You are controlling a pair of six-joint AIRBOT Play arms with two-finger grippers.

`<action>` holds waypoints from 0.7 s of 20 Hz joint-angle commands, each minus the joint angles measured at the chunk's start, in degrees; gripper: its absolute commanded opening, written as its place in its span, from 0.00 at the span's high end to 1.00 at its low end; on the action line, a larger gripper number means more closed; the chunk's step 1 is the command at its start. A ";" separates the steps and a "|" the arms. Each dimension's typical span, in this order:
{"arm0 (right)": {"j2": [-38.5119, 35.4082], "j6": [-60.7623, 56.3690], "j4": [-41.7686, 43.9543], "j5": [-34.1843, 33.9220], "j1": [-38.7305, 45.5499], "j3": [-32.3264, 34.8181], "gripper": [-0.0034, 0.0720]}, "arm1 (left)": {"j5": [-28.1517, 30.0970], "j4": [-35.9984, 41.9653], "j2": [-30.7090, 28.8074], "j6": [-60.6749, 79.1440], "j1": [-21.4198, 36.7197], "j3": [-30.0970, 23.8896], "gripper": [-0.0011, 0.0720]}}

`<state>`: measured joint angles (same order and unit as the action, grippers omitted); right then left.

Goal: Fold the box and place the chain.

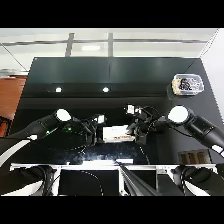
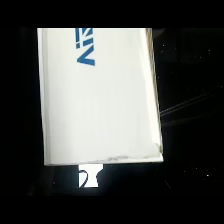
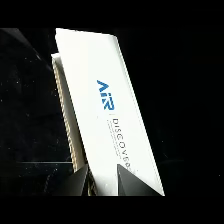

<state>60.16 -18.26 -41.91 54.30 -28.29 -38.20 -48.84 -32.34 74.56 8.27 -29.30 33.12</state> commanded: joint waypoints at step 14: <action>0.00 -0.04 -0.28 2.25 -0.04 1.18 0.69 | -0.04 -0.04 0.04 0.04 -0.02 0.04 0.44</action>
<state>60.16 -18.28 -42.24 56.29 -28.29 -37.65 -48.86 -32.40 74.56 8.40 -29.30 33.12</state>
